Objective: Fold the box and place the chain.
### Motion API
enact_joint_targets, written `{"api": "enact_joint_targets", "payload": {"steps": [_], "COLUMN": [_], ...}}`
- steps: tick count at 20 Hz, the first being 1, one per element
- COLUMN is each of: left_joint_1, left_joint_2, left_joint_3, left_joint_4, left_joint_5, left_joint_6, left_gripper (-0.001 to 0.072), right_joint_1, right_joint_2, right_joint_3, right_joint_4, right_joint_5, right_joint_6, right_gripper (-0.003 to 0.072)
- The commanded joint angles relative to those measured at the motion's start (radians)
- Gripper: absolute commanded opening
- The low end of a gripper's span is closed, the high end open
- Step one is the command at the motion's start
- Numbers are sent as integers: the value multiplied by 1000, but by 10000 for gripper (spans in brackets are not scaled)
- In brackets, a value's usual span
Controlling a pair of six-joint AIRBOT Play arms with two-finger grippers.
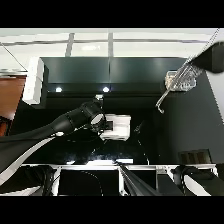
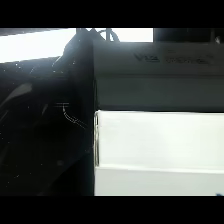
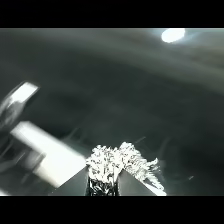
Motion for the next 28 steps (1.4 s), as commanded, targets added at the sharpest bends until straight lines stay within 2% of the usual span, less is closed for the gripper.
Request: {"api": "enact_joint_targets", "payload": {"steps": [1,5,9,13,20,28], "left_joint_1": [1,1,1,1,1,1], "left_joint_2": [0,0,0,0,0,0], "left_joint_3": [0,0,0,0,0,0], "left_joint_4": [0,0,0,0,0,0], "left_joint_5": [1,1,1,1,1,1], "left_joint_6": [0,0,0,0,0,0], "left_gripper": [23,23,23,23,23,23], "right_joint_1": [85,230,369,410,410,470], "right_joint_2": [45,45,44,40,31,-43], "right_joint_3": [-37,-86,-198,-327,-550,-694], "right_joint_4": [84,147,153,153,151,153], "right_joint_5": [118,68,-126,-294,-387,-496], "right_joint_6": [-8,27,31,39,71,86], "right_gripper": [4,4,4,4,3,4]}}
